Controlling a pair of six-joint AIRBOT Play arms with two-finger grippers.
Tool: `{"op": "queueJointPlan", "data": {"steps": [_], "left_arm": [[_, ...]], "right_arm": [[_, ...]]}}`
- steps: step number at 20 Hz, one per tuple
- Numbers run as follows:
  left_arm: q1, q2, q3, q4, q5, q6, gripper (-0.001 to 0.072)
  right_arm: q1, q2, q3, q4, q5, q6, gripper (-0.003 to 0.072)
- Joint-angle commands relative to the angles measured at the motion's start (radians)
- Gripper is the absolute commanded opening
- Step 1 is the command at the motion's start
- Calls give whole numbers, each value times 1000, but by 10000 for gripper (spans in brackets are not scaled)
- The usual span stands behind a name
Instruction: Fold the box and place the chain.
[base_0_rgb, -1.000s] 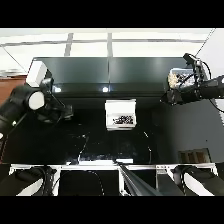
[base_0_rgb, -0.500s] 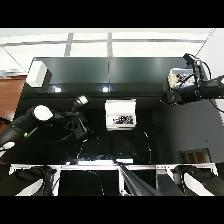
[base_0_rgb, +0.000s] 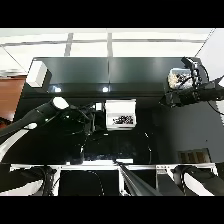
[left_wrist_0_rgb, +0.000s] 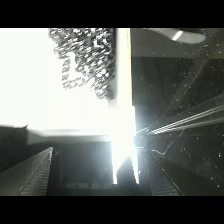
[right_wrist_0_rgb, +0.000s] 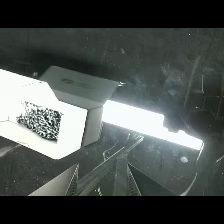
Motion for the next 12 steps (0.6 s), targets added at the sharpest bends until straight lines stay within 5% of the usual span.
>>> {"op": "queueJointPlan", "data": {"steps": [1, 12], "left_arm": [[-29, -61, 25, -26, 31, 51, 717], [-33, -98, 76, -25, 58, 1, 716]], "right_arm": [[1, 0, -1, 0, 0, 0, 364], [1, 0, -1, 1, -1, 0, 364]]}}
